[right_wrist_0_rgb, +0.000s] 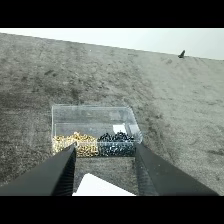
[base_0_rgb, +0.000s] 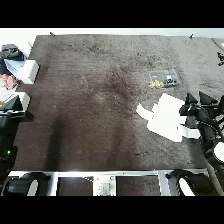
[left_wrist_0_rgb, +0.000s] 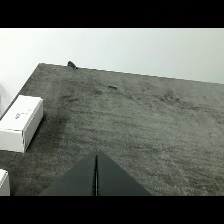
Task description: Fold the box and place the chain.
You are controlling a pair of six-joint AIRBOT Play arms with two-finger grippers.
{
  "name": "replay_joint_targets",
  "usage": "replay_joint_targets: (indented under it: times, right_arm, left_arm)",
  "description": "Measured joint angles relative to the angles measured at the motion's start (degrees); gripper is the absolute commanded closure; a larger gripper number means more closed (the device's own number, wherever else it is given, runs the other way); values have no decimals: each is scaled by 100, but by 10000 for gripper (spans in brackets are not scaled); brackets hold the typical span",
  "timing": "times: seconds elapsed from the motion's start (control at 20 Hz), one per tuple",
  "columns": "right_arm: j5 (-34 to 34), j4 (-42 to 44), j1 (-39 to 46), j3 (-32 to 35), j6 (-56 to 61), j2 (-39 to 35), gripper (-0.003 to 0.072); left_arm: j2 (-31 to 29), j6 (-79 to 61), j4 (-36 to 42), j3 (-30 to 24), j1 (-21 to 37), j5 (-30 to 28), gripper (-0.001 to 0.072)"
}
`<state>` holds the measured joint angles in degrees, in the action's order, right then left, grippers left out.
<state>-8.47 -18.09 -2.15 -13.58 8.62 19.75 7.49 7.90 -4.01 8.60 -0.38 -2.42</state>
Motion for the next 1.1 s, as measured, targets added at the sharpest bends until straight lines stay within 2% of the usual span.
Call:
replay_joint_targets:
  times: [0.4,0.65,0.8,0.95,1.1]
  right_arm:
    - [59,26,-7,-131,42,4,285]
    - [291,153,328,-1010,48,678,286]
    - [1226,337,1102,-1790,184,1615,286]
    - [2887,212,2203,-2579,758,2651,286]
    - [4529,-612,3397,-3174,2037,3263,285]
  left_arm:
    - [2,2,0,0,0,0,698]
    - [0,2,0,0,0,2,698]
    - [0,2,0,0,0,0,698]
    - [0,0,0,0,0,0,698]
    - [0,2,0,0,0,2,697]
